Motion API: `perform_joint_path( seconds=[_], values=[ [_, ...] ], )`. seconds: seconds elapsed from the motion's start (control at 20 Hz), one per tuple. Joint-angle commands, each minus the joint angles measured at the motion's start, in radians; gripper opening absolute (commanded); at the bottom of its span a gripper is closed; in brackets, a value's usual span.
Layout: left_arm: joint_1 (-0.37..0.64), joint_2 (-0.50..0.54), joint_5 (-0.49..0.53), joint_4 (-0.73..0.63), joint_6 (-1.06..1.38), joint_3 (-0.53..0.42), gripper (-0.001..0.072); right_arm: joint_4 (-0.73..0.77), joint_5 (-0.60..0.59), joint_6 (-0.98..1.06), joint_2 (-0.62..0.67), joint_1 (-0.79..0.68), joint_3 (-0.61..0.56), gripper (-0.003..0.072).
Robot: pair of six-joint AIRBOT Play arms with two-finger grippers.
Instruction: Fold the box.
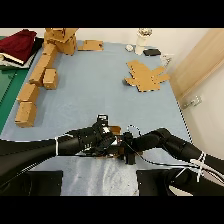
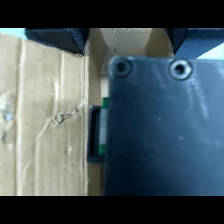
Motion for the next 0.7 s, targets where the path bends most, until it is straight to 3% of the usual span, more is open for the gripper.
perform_joint_path(
  seconds=[0.0,0.25,0.65],
  values=[
    [0.002,0.006,-0.023,0.005,0.001,0.001,0.0605,-0.004,-0.002,-0.003,0.0,0.0,0.0,0.0465],
    [0.007,0.02,-0.098,0.037,0.016,0.001,0.0605,-0.004,-0.002,-0.003,0.0,0.0,0.0,0.0465],
    [0.09,0.122,-0.116,0.047,0.043,0.0,0.0605,-0.004,-0.002,-0.003,0.0,0.0,0.0,0.0465]
  ],
)
